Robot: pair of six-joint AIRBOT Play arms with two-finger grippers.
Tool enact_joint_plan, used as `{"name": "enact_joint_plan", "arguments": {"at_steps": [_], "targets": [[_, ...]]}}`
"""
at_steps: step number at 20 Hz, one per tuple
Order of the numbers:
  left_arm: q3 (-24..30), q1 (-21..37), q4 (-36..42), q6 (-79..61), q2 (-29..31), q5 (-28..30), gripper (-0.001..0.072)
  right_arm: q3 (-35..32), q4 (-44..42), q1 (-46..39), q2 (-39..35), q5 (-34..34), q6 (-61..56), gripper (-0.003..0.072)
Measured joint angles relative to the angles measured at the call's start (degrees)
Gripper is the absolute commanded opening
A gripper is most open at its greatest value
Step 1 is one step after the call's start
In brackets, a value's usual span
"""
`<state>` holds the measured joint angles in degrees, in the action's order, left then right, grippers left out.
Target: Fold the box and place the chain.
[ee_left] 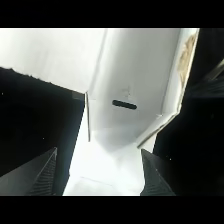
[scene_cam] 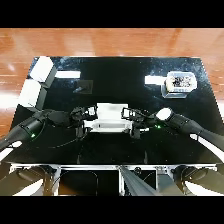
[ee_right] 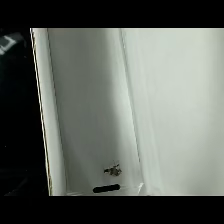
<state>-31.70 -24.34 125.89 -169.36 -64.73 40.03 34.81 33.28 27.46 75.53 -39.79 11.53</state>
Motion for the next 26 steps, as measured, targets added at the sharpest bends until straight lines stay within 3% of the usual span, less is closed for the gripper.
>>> {"name": "enact_joint_plan", "arguments": {"at_steps": [14, 15, 18, 20, 22, 24, 26], "targets": [[-0.09, -1.11, 2.45, -1.33, -1.90, -1.88, 0.0584, 0.00, 0.00, 0.00, 0.00, 0.02, 0.00, 0.0555], [-0.09, -1.11, 2.80, -1.57, -1.90, -1.68, 0.0534, 0.00, 0.00, 0.00, 0.00, 0.02, 0.00, 0.0556], [-0.09, -1.11, 3.34, -2.12, -1.90, -1.36, 0.0499, 0.00, 0.00, 0.00, 0.00, 0.02, 0.00, 0.0556], [-0.09, -1.11, 3.61, -2.32, -1.90, -0.74, 0.0423, 0.00, 0.00, 0.00, 0.00, 0.02, 0.00, 0.0555], [-0.09, -1.11, 3.80, -2.34, -1.90, -0.57, 0.0420, 0.00, 0.00, 0.00, 0.00, 0.02, 0.00, 0.0555], [-0.09, -1.11, 4.02, -2.43, -1.90, -0.37, 0.0340, 0.00, 0.00, 0.00, 0.00, 0.04, 0.00, 0.0556], [-0.09, -1.11, 4.26, -2.54, -1.90, -0.33, 0.0340, 0.00, 0.00, 0.00, 0.00, 0.04, 0.00, 0.0555]]}}
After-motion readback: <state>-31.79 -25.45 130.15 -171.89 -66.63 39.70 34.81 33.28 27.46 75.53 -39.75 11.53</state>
